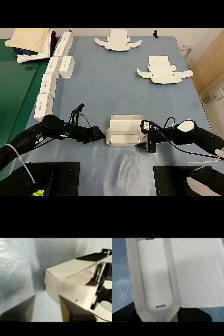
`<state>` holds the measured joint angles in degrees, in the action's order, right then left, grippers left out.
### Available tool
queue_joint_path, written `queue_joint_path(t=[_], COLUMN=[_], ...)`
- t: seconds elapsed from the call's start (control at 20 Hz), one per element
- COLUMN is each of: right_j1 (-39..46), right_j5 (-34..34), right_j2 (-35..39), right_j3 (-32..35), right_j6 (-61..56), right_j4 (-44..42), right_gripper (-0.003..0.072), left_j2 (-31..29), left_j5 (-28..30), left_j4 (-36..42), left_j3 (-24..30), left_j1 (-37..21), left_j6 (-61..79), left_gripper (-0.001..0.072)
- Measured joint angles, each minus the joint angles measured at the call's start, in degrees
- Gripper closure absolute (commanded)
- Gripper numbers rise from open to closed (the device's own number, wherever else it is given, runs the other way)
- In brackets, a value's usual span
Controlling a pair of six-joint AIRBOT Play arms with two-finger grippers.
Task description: Fold the box.
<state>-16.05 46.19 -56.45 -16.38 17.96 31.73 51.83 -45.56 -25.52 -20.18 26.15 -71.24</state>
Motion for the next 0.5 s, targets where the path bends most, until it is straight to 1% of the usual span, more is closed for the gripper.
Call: queue_joint_path(t=[0.15, 0.5], right_j1=[0.0, 0.0], right_j5=[0.0, -0.02], right_j2=[0.0, 0.0], right_j3=[0.0, 0.0], right_j6=[0.0, 0.0], right_j4=[0.0, 0.0], right_gripper=[0.0184, 0.0184], left_j2=[0.04, 0.68], left_j5=[0.2, 3.3], left_j4=[1.36, 2.69], left_j3=[-0.7, -2.75], left_j1=[1.18, 5.64], left_j6=[1.03, 2.73], left_gripper=[0.0185, 0.0185])
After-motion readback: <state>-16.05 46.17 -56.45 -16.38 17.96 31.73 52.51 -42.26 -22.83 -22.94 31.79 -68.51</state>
